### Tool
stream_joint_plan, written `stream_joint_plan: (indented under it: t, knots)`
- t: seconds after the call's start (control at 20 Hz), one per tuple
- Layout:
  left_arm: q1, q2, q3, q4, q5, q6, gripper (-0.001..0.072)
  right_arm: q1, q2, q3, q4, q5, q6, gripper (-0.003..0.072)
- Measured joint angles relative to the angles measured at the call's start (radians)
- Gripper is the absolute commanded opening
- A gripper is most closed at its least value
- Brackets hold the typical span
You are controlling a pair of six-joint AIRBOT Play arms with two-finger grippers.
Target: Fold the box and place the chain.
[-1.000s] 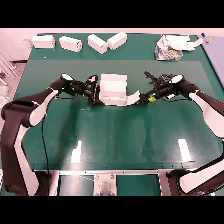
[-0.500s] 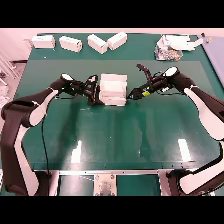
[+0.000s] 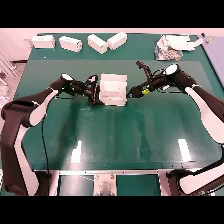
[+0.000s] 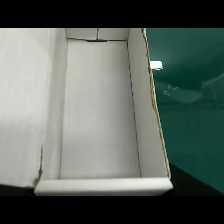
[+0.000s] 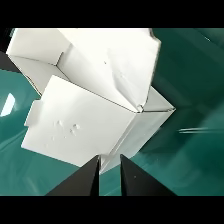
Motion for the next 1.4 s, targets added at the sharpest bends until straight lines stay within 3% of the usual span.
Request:
stream_joint_plan:
  t: [0.4,0.8,0.9,1.4]
  knots:
    - [0.0,0.0,0.0,-0.001,-0.001,0.0,0.0346,0.032,0.001,0.0,-0.025,-0.085,0.013,0.0307]
    - [0.0,0.0,0.0,-0.002,-0.002,0.0,0.0346,0.063,0.002,0.001,-0.092,-0.118,0.092,0.0318]
    - [0.0,0.0,0.0,-0.002,-0.002,0.0,0.0346,0.069,0.002,0.001,-0.1,-0.127,0.102,0.0378]
    - [0.0,0.0,0.0,-0.002,-0.008,0.0,0.0347,0.052,0.002,0.001,-0.103,-0.087,0.113,0.038]
